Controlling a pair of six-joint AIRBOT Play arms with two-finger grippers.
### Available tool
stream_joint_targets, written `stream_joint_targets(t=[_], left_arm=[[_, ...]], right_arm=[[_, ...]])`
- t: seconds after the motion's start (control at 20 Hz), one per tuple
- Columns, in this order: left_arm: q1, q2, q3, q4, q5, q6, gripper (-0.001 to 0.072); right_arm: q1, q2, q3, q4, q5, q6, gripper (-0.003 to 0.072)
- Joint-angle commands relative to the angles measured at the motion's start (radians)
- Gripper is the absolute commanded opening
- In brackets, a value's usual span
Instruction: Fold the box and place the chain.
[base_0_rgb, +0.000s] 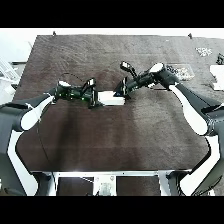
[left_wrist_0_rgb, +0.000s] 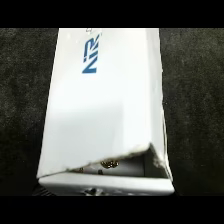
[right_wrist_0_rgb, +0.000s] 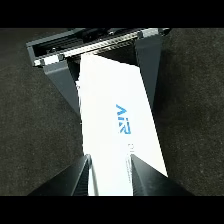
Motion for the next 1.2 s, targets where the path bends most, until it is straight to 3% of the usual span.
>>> stream_joint_targets(t=[0.0,0.2,1.15], left_arm=[[0.001,0.001,0.0,0.0,0.0,0.0,0.0468],[0.001,0.001,0.0,0.0,0.0,0.0,0.0468],[0.001,0.001,0.0,0.0,0.0,0.0,0.0468]], right_arm=[[0.001,0.001,-0.026,0.005,-0.023,-0.015,0.0291],[0.0,0.02,-0.026,0.061,-0.032,-0.06,0.029],[0.002,0.037,-0.092,0.067,-0.088,-0.067,0.029]])
